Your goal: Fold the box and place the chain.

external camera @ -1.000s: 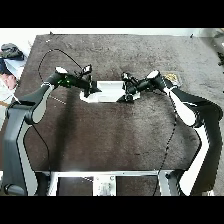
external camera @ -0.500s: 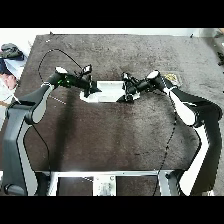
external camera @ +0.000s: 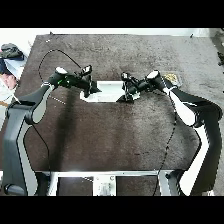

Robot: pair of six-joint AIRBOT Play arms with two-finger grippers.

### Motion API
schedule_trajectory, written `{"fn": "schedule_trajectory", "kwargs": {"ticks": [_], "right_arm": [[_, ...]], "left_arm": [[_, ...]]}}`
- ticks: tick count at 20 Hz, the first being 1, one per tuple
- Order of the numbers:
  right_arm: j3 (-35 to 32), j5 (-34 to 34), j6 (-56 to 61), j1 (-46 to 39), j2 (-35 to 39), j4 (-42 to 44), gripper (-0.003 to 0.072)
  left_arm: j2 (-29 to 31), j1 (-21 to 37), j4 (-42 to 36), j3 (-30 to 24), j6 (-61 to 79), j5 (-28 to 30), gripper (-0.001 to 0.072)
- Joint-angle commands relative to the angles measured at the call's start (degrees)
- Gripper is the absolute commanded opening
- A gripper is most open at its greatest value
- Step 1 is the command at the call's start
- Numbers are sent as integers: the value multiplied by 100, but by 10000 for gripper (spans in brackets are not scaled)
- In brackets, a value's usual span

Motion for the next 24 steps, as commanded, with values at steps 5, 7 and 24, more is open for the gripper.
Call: {"fn": "schedule_trajectory", "kwargs": {"ticks": [5, 7, 24], "right_arm": [[-2, -26, 87, 0, -4, -98, 453], [-2, -26, 87, 0, -4, -98, 453], [-2, -26, 87, -4, -4, -98, 453]], "left_arm": [[0, 7, 20, -4, -2, 24, 12], [0, 7, -52, -4, -2, 24, 12], [7, 9, -216, -4, -57, -131, 233]]}}
